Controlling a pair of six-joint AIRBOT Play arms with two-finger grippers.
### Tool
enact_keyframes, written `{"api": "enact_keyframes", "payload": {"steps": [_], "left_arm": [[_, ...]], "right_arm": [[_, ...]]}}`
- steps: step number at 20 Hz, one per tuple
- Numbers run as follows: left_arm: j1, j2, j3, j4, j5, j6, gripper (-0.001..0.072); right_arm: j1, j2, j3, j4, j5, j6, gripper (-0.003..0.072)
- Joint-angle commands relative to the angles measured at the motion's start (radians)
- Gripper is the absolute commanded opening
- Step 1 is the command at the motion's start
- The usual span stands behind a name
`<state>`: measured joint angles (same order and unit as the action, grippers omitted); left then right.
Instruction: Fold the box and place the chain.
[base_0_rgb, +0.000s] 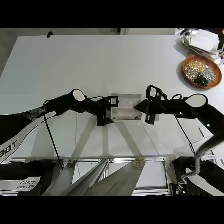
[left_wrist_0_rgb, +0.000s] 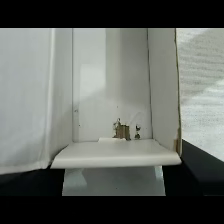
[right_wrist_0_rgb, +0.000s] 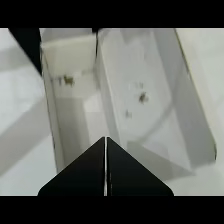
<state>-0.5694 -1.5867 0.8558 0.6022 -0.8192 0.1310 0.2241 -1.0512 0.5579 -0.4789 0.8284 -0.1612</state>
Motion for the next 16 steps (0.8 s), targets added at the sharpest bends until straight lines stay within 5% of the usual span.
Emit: {"api": "enact_keyframes", "payload": {"steps": [1, 5, 11, 16], "left_arm": [[0.000, 0.001, 0.000, 0.000, 0.000, 0.000, 0.0252], [0.000, 0.001, 0.000, 0.000, -0.001, 0.000, 0.0252], [0.000, 0.001, 0.000, 0.000, 0.000, 0.000, 0.0252], [0.000, 0.001, 0.000, 0.000, -0.001, 0.000, 0.0252]], "right_arm": [[0.100, -0.048, 0.001, 0.175, -0.256, -0.011, 0.0005], [0.110, -0.154, 0.001, 0.238, -0.415, 0.055, 0.0005], [0.110, -0.230, 0.001, -0.102, -0.364, 0.367, 0.0006], [0.110, -0.190, 0.016, -0.118, -0.298, 0.372, 0.0006]]}}
